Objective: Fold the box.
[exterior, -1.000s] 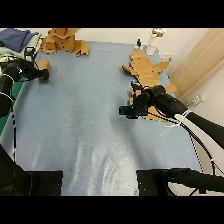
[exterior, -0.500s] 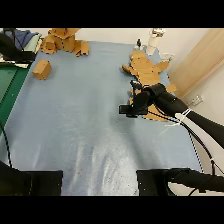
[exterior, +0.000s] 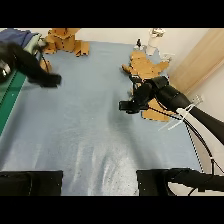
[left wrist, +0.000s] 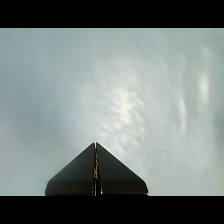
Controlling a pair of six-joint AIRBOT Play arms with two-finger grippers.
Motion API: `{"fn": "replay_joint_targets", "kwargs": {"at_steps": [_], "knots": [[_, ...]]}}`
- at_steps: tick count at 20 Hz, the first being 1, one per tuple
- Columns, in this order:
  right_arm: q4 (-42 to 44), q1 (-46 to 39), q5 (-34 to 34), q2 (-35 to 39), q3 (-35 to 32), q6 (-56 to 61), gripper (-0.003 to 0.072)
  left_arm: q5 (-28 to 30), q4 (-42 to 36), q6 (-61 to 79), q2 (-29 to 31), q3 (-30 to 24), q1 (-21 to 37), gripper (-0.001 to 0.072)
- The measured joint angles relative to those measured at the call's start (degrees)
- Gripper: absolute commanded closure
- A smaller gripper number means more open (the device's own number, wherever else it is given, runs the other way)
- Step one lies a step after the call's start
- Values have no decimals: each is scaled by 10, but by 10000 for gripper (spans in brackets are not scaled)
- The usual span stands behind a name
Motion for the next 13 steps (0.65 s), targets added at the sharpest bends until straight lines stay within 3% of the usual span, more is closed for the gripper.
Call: {"fn": "replay_joint_targets", "kwargs": {"at_steps": [3, 6, 13], "knots": [[12, 0, -23, -11, 3, -17, 684, -52, -7, -57, 82, -148, -65, 699], [22, 1, -32, -17, 3, -28, 684, -87, -23, -102, 122, -237, -129, 696], [23, 1, -52, -20, 4, -34, 684, -155, -35, -161, 142, -289, -201, 695]]}}
